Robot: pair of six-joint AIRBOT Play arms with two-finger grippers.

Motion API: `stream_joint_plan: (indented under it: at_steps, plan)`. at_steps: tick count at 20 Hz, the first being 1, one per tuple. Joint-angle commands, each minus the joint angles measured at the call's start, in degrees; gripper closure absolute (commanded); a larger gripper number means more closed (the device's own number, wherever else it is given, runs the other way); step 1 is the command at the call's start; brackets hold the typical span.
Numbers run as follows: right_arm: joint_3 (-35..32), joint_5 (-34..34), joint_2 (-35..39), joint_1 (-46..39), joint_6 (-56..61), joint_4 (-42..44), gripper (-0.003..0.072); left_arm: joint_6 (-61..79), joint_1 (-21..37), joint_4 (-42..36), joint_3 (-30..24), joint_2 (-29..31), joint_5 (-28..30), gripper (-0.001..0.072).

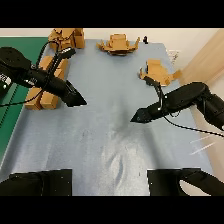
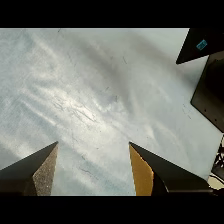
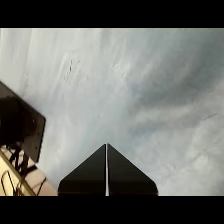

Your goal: Fold the box.

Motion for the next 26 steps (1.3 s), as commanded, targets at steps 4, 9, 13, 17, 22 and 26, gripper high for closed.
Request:
stream_joint_plan:
  at_steps: [4, 9, 13, 17, 22, 26]
  plan:
    - [7.76, 7.74, -0.09, -11.54, 3.76, -1.99, 0.0294, -0.02, -0.04, -3.72, 0.02, 0.0, 1.64, 0.0021]
    - [19.45, 7.91, -5.27, -31.91, -2.38, -7.39, 0.0294, -0.04, -0.04, -3.85, 0.02, 0.0, 6.49, 0.0021]
    - [31.82, 12.96, -18.53, -43.76, -5.92, -0.11, 0.0295, -1.73, -0.04, -3.89, 0.02, 0.0, 7.89, 0.0021]
    - [44.46, 24.02, -33.57, -44.17, -12.17, 0.81, 0.0295, -1.7, -0.04, -3.87, 0.02, 0.0, 9.22, 0.0021]
    - [53.99, 40.02, -48.63, -41.92, -16.85, -2.71, 0.0078, -1.7, -0.02, -3.8, 0.02, 0.0, 12.76, 0.0021]
    - [59.32, 43.63, -58.16, -40.28, -17.49, -2.54, -0.0023, -1.68, -0.02, -3.78, 0.02, 0.0, 15.65, 0.0021]
